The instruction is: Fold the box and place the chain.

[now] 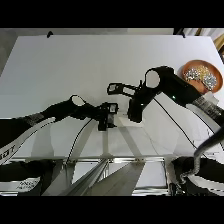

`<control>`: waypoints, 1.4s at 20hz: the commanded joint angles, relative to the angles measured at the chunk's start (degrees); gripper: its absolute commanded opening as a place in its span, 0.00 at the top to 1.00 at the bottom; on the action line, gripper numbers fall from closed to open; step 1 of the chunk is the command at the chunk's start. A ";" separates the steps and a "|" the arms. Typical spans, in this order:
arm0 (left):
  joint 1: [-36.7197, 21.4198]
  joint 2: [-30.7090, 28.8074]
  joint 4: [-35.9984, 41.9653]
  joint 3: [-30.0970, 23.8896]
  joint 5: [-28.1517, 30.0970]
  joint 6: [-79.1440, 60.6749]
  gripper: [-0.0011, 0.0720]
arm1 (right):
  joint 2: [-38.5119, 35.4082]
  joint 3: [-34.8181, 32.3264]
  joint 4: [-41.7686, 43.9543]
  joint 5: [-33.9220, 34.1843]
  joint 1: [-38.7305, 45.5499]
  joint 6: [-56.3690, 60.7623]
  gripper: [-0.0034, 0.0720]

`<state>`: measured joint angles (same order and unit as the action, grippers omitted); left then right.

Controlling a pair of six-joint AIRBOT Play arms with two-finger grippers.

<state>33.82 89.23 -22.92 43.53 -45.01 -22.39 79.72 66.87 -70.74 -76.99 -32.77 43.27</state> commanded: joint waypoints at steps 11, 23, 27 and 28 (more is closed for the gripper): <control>-0.04 -0.02 -0.02 0.04 0.00 -0.13 0.64 | -3.98 -4.50 -1.29 8.85 -0.02 1.31 0.72; -0.04 -0.02 -0.02 0.04 0.00 -0.11 0.64 | -9.25 -12.79 -0.81 14.78 -1.99 1.33 0.72; -0.04 -0.02 -0.02 0.04 0.00 -0.11 0.64 | -9.25 -12.81 -1.22 15.17 -2.10 1.33 0.72; -0.04 -0.02 -0.02 0.04 0.00 -0.11 0.64 | -9.25 -12.81 -1.29 15.21 -2.10 1.33 0.72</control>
